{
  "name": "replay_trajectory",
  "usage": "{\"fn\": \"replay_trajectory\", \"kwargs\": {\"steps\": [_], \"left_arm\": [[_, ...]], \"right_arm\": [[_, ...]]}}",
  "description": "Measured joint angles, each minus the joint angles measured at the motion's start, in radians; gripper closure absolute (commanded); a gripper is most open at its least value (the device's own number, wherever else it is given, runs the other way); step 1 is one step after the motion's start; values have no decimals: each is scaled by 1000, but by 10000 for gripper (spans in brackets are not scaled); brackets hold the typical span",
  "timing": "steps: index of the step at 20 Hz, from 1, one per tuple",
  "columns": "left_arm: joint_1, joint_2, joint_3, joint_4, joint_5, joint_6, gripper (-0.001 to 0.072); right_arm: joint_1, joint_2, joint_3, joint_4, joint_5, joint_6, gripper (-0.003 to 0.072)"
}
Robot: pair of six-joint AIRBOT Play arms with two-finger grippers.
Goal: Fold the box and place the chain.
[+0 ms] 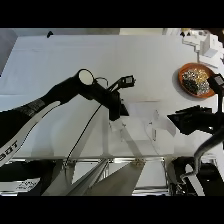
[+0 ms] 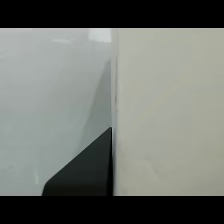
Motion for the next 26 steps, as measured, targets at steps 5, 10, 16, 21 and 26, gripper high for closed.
{"fn": "replay_trajectory", "kwargs": {"steps": [5, 10, 16, 21, 26], "left_arm": [[-22, 66, -146, -30, 132, 50, 715], [-22, 215, -284, -27, 269, 97, 709], [-13, 224, -324, -3, 335, 303, 710], [-11, 132, -284, 9, 282, 368, 710], [12, 82, -249, 11, 252, 380, 708]], "right_arm": [[0, 22, 0, -14, 31, 10, 289], [0, 26, 0, -23, 33, 9, 289], [0, 26, 0, -23, 32, 6, 288], [0, 26, 0, -23, 32, 5, 288], [0, 26, 0, -23, 32, 5, 288]]}}
